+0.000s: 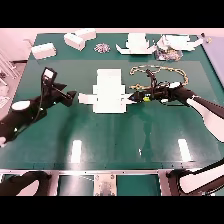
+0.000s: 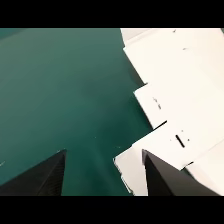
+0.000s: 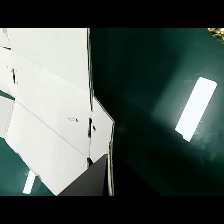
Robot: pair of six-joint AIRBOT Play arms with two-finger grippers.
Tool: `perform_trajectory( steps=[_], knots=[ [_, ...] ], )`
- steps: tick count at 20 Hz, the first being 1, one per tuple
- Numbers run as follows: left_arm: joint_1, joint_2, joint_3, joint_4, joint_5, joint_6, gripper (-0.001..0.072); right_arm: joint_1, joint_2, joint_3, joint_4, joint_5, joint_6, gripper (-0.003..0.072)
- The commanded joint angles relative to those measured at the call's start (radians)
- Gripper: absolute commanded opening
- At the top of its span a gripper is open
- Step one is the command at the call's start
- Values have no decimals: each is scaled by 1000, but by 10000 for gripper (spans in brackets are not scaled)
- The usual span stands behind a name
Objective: Fold the box and place the chain.
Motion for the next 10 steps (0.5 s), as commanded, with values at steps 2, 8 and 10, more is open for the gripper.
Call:
perform_trajectory(
  steps=[2, 8, 10],
  knots=[
    [188, -173, 156, 45, -430, -104, 565, 1, 0, 1, -5, -5, 0, 0],
    [200, -496, 473, 246, -659, -368, 566, 3, 0, 1, -4, -6, 0, 0],
    [200, -583, 571, 250, -700, -440, 568, 3, 0, 1, -4, -6, 0, 0]
  ],
)
